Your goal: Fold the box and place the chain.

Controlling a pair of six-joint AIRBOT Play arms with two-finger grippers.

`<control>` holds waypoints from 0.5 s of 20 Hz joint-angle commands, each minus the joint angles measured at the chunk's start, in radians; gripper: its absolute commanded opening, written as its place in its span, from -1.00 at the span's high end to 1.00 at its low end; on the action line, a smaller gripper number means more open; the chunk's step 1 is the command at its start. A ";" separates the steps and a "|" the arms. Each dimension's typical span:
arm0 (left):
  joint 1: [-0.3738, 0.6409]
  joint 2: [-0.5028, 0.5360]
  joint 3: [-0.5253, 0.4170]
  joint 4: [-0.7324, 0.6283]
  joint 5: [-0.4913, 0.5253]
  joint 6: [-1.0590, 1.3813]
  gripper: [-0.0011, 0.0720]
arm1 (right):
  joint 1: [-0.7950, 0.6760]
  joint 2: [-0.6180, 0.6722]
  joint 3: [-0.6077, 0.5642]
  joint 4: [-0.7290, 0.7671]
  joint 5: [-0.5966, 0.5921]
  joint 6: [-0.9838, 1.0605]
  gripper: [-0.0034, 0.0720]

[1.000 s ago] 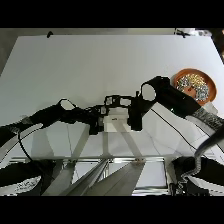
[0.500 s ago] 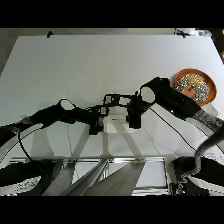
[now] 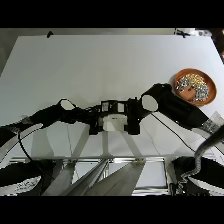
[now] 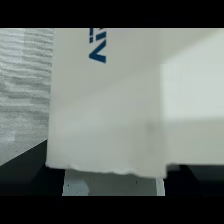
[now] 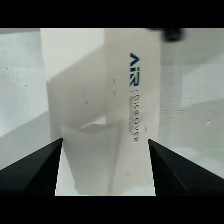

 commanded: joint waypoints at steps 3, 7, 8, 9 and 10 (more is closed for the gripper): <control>0.000 0.000 0.000 0.000 0.000 0.000 0.06 | 0.014 0.004 -0.071 0.000 -0.073 -0.025 -0.62; 0.000 0.000 0.000 0.000 0.000 0.000 0.06 | 0.014 0.004 -0.071 -0.001 -0.113 -0.024 -0.24; 0.000 0.000 0.000 0.000 0.000 0.000 0.06 | 0.014 0.004 -0.071 0.000 -0.108 -0.024 -0.09; 0.000 0.000 0.000 0.000 0.000 0.000 0.06 | 0.014 0.004 -0.071 -0.001 -0.103 -0.024 -0.09; 0.000 0.000 0.000 0.000 0.000 0.000 0.06 | 0.014 0.004 -0.071 -0.003 -0.103 -0.024 -0.09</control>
